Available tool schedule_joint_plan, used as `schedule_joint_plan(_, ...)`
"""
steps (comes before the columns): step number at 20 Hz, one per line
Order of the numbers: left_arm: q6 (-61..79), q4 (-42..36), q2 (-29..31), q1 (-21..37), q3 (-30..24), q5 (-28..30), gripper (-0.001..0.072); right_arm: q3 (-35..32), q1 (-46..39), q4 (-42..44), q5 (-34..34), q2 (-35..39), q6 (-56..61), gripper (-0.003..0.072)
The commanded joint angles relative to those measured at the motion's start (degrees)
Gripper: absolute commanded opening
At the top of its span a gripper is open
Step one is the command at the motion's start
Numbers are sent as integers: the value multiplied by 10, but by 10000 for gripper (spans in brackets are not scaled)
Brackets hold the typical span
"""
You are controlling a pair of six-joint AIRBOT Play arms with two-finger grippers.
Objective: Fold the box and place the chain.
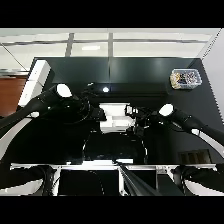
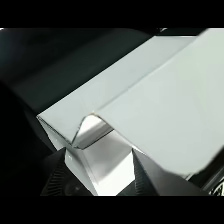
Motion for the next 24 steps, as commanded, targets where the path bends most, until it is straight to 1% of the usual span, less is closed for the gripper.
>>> schedule_joint_plan(1, -53, 37, 0, -13, 2, 12, 481, 0, 1, 1, -1, 0, 0, 420)
schedule_joint_plan(5, -99, 87, 0, -19, 2, 30, 481, 0, 1, 1, -1, 0, 0, 420)
schedule_joint_plan(8, -163, 165, 0, -40, 2, 66, 481, 0, 1, 1, -1, 0, 0, 420)
schedule_joint_plan(13, -175, 179, 0, -76, 2, 84, 481, 0, 1, 1, -1, 0, 0, 420)
schedule_joint_plan(14, -196, 192, -1, -84, 3, 84, 481, 0, 1, 1, -1, 0, 0, 421)
schedule_joint_plan(16, -260, 251, -5, -106, 17, 71, 481, 0, 1, 1, -1, 0, 0, 420)
schedule_joint_plan(18, -312, 313, -12, -134, 44, 49, 481, 0, 1, 1, -1, 0, 0, 420)
schedule_joint_plan(21, -395, 405, -37, -169, 91, -11, 481, 0, 1, 0, -1, 0, 0, 420)
schedule_joint_plan(22, -412, 415, -49, -177, 103, -34, 481, 0, 1, 0, -1, 0, 0, 420)
schedule_joint_plan(24, -419, 416, -67, -191, 112, -42, 481, 0, 1, 0, -1, 0, 0, 420)
